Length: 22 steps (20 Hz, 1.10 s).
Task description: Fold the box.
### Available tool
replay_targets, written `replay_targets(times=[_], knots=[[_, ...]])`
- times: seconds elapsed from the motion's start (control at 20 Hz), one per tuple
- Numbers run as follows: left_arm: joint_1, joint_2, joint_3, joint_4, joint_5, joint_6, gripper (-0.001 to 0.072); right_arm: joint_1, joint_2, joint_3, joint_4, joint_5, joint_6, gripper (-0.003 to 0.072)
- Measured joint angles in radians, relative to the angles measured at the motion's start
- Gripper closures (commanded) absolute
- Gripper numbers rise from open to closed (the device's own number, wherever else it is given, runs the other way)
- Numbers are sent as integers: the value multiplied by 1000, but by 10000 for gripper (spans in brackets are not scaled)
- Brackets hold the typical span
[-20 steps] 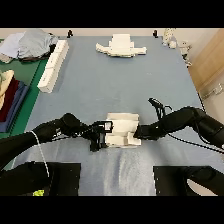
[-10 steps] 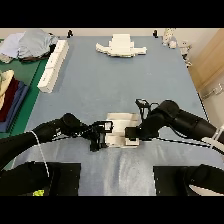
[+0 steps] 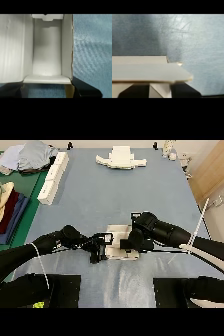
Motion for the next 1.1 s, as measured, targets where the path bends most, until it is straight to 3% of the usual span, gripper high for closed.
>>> replay_targets(times=[0.15, 0.25, 0.4, 0.45, 0.5, 0.55, 0.75, 0.8, 0.85, 0.9, 1.0, 1.05, 1.1], knots=[[0, 0, 0, 0, 0, 0, 185, 5, -13, 5, -17, -14, 18, 635], [0, 0, 0, 2, 0, 1, 185, 7, -16, 6, -22, -18, 24, 682], [0, 0, 0, 1, 0, 1, 185, 10, -19, 6, -25, -18, 28, 681], [0, 0, 0, 1, 0, 1, 185, 11, -19, 6, -25, -18, 29, 570], [0, 0, 0, 1, 0, 1, 185, 13, -20, 6, -26, -13, 32, 338], [0, 0, 0, 0, 0, -1, 185, 13, -22, 6, -20, 6, 31, 266], [0, 0, 0, 0, 0, -1, 185, 14, -19, 7, -22, -3, 31, 267], [0, 0, 0, 0, 0, -1, 185, 14, -19, 8, -24, -5, 31, 299], [0, 0, 0, 0, 0, -1, 185, 14, -20, 8, -23, -6, 31, 535], [0, 0, 0, 0, 0, 1, 185, 14, -19, 8, -26, -10, 31, 672], [0, 0, 0, 1, 0, 2, 185, 14, -19, 8, -29, -19, 31, 681], [0, 0, 0, 2, 0, 2, 185, 14, -19, 8, -29, -19, 31, 651], [0, 0, 0, 1, 0, 1, 185, 14, -19, 8, -28, -19, 30, 404]])
